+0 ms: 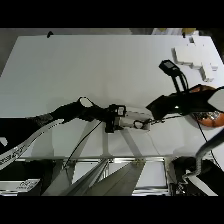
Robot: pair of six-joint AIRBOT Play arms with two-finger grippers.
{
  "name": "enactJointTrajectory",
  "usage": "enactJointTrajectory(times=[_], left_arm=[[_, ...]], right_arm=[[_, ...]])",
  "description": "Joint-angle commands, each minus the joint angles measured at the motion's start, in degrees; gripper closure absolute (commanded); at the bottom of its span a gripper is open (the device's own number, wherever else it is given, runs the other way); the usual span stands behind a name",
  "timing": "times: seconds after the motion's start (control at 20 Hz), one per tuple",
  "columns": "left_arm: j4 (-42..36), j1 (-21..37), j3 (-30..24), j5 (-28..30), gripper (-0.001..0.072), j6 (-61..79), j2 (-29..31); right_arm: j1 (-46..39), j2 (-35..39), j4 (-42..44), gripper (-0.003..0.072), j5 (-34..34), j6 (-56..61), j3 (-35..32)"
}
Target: Fold the box and place the chain.
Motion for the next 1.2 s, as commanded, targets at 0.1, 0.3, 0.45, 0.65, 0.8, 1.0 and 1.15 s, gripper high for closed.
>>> enactJointTrajectory(times=[0.1, 0.3, 0.45, 0.65, 0.8, 1.0, 1.15], left_arm=[[0.0, 0.0, 0.0, 0.0, 0.032, 0.0, 0.0], [0.0, 0.0, 0.0, 0.0, 0.032, 0.0, 0.0], [0.0, 0.0, 0.0, 0.0, 0.032, 0.0, 0.0], [0.0, 0.0, 0.0, 0.0, 0.032, 0.0, 0.0], [0.0, 0.0, 0.0, 0.0, 0.032, 0.0, 0.0], [0.0, 0.0, 0.0, 0.0, 0.032, 0.0, 0.0], [0.0, 0.0, 0.0, 0.0, 0.032, 0.0, 0.0]], right_arm=[[-11.0, 2.2, -14.1, 0.0673, 14.2, -9.7, -1.9], [-12.0, 0.5, -7.9, 0.0672, 1.2, -35.8, -12.7], [-11.7, -2.1, -4.2, 0.0672, -5.8, -55.3, -18.1], [-10.8, -7.6, -2.6, 0.0557, -12.0, -62.9, -20.7], [-10.8, -11.4, 2.0, 0.0561, -13.7, -68.2, -20.8], [-10.8, -14.1, 4.4, 0.0559, -16.3, -72.5, -20.8], [-10.8, -15.6, 4.3, 0.0558, -16.7, -72.5, -20.9]])
